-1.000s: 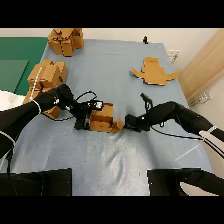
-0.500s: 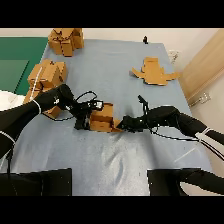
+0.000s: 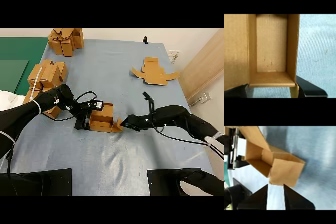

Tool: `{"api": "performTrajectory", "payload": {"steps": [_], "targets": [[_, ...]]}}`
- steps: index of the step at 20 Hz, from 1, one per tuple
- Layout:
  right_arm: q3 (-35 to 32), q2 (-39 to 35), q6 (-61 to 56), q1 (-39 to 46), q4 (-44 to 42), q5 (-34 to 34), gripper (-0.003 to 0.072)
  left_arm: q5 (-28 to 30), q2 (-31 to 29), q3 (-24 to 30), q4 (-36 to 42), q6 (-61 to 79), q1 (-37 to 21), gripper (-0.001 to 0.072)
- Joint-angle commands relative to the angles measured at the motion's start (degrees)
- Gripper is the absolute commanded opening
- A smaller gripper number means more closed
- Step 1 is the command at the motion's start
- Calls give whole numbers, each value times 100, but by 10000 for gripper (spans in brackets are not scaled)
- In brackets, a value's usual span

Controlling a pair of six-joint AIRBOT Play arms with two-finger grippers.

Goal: Fold the box.

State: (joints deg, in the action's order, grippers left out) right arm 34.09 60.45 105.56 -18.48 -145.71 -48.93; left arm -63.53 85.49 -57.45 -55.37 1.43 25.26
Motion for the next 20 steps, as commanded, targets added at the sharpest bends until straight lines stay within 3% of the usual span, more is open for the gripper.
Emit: {"api": "performTrajectory", "payload": {"steps": [1,2,3,7,9,13,18,20], "targets": [[-245,-518,-826,350,964,-20,199,15,-2,-2,0,4,0,284],[-341,-496,-826,446,955,17,48,20,-2,-2,2,4,0,284],[-396,-407,-820,457,946,79,4,15,-2,-2,2,4,0,284],[-341,656,247,455,-208,205,4,57,-2,-2,2,2,0,284],[-116,1158,973,431,-960,-118,8,55,-2,-2,2,2,2,283],[302,1231,1672,223,-1523,-798,218,57,0,-2,2,4,0,283],[321,1235,1659,120,-1572,-748,257,55,0,-2,2,2,4,284],[321,1235,1635,120,-1563,-588,461,50,0,-2,4,2,4,283]]}}
